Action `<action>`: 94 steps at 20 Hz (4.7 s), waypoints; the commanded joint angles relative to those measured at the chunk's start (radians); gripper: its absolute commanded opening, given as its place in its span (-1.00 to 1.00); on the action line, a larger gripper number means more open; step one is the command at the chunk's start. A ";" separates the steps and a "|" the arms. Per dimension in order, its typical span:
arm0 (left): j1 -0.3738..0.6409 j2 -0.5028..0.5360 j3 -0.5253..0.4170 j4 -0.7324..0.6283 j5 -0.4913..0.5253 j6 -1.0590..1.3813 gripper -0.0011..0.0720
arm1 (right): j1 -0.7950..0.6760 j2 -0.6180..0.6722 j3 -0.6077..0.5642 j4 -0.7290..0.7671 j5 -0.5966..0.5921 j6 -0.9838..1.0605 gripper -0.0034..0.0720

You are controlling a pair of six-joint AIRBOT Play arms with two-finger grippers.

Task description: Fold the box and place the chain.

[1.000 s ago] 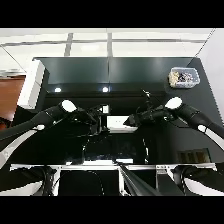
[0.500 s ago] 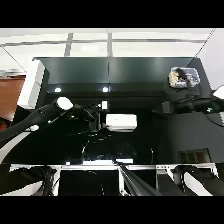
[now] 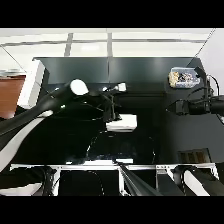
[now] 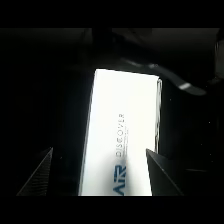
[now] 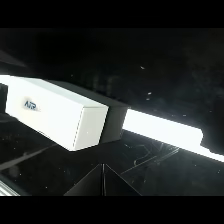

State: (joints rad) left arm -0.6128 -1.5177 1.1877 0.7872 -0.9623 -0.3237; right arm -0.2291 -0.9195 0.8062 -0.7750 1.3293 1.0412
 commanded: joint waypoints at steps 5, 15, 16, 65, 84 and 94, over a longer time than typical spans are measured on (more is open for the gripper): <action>-0.035 -0.171 0.176 0.069 -0.185 -0.175 0.97 | -0.006 0.003 0.001 -0.016 -0.013 -0.021 -0.87; -0.041 -0.171 0.177 0.078 -0.221 -0.175 0.97 | -0.006 0.003 0.001 -0.016 -0.034 -0.029 -0.87; -0.048 -0.171 0.177 0.103 -0.221 -0.176 0.97 | -0.006 0.003 0.001 -0.016 -0.035 -0.029 -0.87; 1.192 0.200 -0.206 0.635 -0.115 -0.646 -0.12 | -0.006 0.002 -0.016 -0.049 -0.145 0.061 -0.87; 0.618 0.658 -0.298 0.415 0.053 -1.019 -0.90 | 0.144 0.002 -0.016 -0.046 -0.477 0.065 -0.87; 0.594 0.875 -0.548 0.458 0.170 -1.019 -0.90 | 0.144 0.002 -0.016 -0.046 -0.477 0.065 -0.87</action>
State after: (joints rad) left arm -0.0128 -0.6662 0.6662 1.2362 -0.8150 -1.3430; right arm -0.0856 -0.9173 0.7902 -0.8207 0.8543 1.1069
